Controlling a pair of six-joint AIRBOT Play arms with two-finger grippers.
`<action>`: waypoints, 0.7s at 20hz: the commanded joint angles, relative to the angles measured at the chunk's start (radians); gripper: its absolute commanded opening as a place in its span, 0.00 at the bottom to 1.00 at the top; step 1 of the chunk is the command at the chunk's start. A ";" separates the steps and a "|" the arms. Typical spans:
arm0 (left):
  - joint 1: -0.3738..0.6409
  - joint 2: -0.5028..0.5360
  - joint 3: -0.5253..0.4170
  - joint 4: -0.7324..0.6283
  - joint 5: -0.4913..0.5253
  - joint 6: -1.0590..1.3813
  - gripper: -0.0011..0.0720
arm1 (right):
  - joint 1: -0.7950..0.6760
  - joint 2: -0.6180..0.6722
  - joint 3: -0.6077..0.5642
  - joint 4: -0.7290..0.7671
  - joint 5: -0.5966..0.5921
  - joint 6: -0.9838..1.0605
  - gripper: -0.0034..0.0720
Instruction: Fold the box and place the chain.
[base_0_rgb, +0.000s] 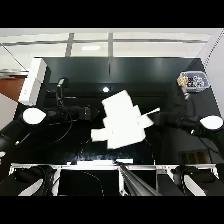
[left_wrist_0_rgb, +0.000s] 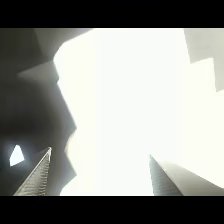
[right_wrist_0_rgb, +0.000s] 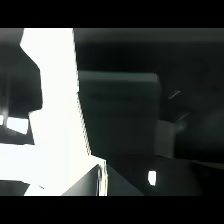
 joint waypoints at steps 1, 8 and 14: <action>0.005 -0.131 0.001 -0.117 -0.077 -0.021 0.99 | 0.140 0.025 -0.047 0.007 -0.096 0.026 0.10; 0.124 -0.336 0.000 -0.206 -0.333 0.282 0.99 | 0.150 0.025 -0.047 0.008 -0.122 0.032 0.10; 0.142 -0.505 0.001 -0.519 -0.448 0.703 0.99 | 0.150 0.025 -0.047 0.008 -0.122 0.031 0.10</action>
